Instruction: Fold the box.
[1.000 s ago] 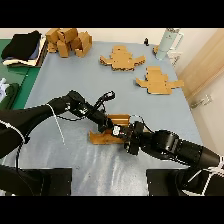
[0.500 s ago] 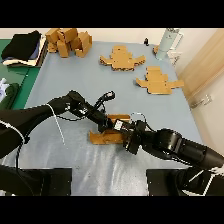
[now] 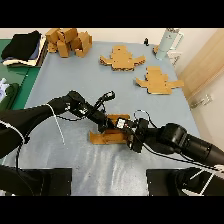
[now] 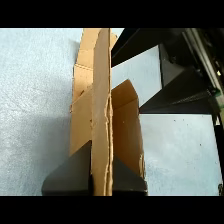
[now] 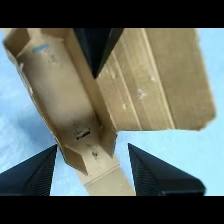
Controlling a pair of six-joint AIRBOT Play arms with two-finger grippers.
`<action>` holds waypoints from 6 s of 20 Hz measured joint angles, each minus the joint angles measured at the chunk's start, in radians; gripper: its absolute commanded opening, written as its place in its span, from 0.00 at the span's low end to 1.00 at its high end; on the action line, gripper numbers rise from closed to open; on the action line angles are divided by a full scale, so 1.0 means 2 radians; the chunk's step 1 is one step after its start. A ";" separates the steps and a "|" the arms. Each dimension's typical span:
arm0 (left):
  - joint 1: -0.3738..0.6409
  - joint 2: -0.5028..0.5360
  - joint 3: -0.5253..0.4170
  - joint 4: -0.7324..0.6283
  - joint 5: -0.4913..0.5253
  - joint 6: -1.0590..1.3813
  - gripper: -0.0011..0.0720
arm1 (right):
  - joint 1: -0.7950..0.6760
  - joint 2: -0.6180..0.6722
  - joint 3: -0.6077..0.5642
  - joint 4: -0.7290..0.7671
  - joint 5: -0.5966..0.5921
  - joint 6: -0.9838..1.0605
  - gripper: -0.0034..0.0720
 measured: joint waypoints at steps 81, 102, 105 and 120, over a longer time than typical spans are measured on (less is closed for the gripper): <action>0.000 0.000 0.000 0.000 -0.001 0.000 0.03 | -0.185 -0.137 -0.006 0.356 -0.005 -0.492 0.70; 0.000 0.000 0.000 0.000 0.001 0.000 0.04 | -0.185 -0.137 -0.011 0.354 0.000 -0.509 0.87; 0.000 0.000 0.000 -0.001 0.001 0.000 0.04 | -0.184 -0.137 -0.011 0.353 0.001 -0.512 0.90; 0.000 0.000 0.000 0.001 -0.002 0.000 0.03 | -0.180 -0.121 -0.013 0.352 0.013 -0.514 0.72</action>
